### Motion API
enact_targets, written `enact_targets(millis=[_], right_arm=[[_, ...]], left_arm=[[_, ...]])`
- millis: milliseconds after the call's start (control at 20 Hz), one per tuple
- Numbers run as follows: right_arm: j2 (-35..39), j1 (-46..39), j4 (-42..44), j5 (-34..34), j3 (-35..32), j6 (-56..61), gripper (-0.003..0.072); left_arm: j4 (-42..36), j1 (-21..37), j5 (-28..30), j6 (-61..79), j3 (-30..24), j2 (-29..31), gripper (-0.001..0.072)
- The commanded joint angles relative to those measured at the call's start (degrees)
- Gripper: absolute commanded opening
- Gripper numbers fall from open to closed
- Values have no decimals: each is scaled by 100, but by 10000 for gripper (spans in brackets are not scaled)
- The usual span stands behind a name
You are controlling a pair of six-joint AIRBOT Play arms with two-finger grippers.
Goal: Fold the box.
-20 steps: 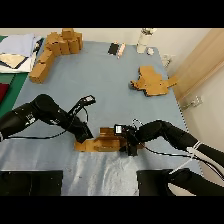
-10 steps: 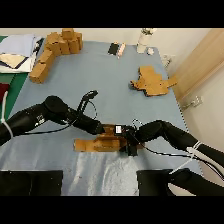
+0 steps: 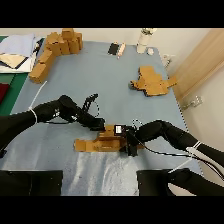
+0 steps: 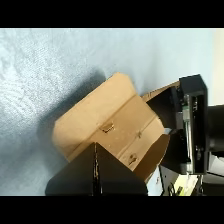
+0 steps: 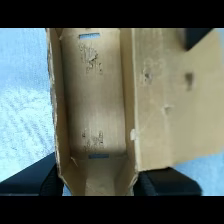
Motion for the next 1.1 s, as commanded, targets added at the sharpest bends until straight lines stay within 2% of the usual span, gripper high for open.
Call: enact_targets(millis=[0,150,250,400,450,550,700,800,850,900,950,1050], right_arm=[[0,0,-2,7,4,2,503],[0,0,-2,7,4,2,503],[0,0,-2,7,4,2,503],[0,0,-2,7,4,0,503],[0,0,-2,7,4,2,503],[0,0,-2,7,4,0,503],[0,0,-2,7,4,0,503],[0,0,-2,7,4,2,503],[0,0,0,4,4,2,503],[0,0,-2,7,4,2,503],[0,-2,-7,7,4,0,503],[0,-2,-4,7,4,2,503]], left_arm=[[-2,24,-310,273,24,-262,11],[-173,136,-638,793,28,-402,12],[-533,391,-1051,1471,111,-398,11],[-1113,1054,-2310,3108,321,-138,10],[-1073,1226,-2522,3265,321,81,9],[-551,1410,-2406,3388,293,708,8],[136,1285,-1967,3764,76,1847,9],[107,1366,-1808,4610,-337,2450,16],[-33,1447,-1491,5003,-741,2726,181],[-192,1443,-887,5438,-1217,2949,606],[-409,1399,-216,5884,-1725,3115,703],[-837,1202,850,6994,-2621,3283,703]])
